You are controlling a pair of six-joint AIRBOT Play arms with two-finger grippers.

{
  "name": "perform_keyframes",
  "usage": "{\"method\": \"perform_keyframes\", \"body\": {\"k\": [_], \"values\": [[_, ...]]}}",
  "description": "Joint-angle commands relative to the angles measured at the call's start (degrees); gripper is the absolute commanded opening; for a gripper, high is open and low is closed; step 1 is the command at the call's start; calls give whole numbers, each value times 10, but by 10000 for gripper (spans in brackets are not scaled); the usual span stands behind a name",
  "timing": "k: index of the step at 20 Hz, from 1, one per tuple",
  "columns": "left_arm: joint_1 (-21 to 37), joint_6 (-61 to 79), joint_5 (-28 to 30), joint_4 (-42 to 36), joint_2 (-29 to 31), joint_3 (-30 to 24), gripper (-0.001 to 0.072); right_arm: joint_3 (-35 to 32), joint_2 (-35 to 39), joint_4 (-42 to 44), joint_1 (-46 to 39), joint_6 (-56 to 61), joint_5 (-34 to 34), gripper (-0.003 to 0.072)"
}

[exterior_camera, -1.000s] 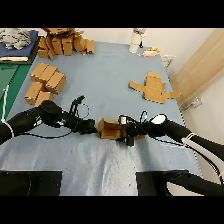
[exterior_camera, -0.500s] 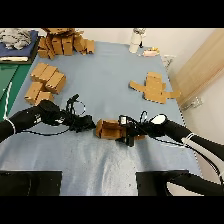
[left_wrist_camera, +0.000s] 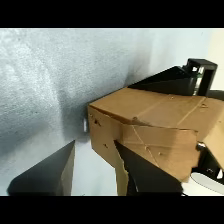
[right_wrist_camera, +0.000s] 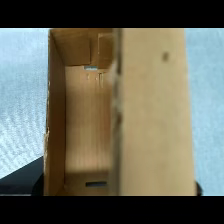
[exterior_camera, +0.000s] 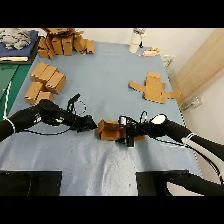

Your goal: Fold the box.

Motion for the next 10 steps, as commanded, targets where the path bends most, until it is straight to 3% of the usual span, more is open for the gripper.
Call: {"method": "perform_keyframes", "body": {"k": [1,10], "values": [[1,26,-18,-24,0,6,375,0,0,0,0,0,2,596],[42,11,-78,0,0,7,373,0,0,0,0,0,-5,596]]}}
